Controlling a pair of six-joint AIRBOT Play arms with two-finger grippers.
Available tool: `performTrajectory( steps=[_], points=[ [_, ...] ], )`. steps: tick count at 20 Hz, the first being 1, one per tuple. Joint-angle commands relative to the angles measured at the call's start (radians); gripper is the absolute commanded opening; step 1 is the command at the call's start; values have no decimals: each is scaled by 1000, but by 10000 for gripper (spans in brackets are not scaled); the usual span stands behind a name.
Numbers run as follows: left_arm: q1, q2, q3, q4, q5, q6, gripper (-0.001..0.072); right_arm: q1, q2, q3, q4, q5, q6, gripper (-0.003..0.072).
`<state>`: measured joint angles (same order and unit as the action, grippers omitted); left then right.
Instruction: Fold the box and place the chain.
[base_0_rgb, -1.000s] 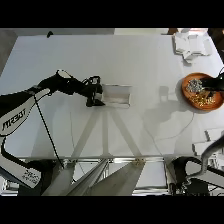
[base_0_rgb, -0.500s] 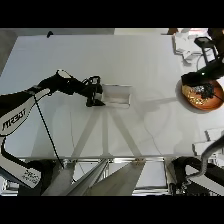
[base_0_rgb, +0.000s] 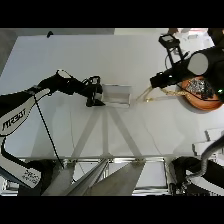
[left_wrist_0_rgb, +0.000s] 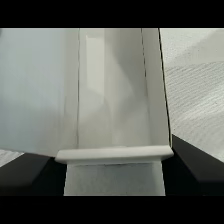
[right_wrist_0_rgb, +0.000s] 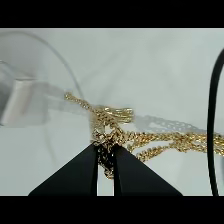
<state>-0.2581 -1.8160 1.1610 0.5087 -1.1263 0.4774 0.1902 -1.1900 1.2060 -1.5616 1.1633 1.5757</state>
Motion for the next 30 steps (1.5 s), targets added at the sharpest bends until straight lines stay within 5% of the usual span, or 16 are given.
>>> performTrajectory(
  steps=[1, 16, 23, 30],
  points=[
    [1, 0, 0, 0, 0, 0, 187, 129, -14, 0, 5, -76, 52, 10],
    [1, 0, 0, 0, 0, 0, 187, 386, -150, 0, 148, -468, 143, 11],
    [1, 0, 0, 0, 0, 0, 187, 425, -241, 0, 69, -510, 145, 12],
    [1, 0, 0, 0, 0, 0, 187, 425, -303, 0, -143, -407, 306, 14]
  ],
)
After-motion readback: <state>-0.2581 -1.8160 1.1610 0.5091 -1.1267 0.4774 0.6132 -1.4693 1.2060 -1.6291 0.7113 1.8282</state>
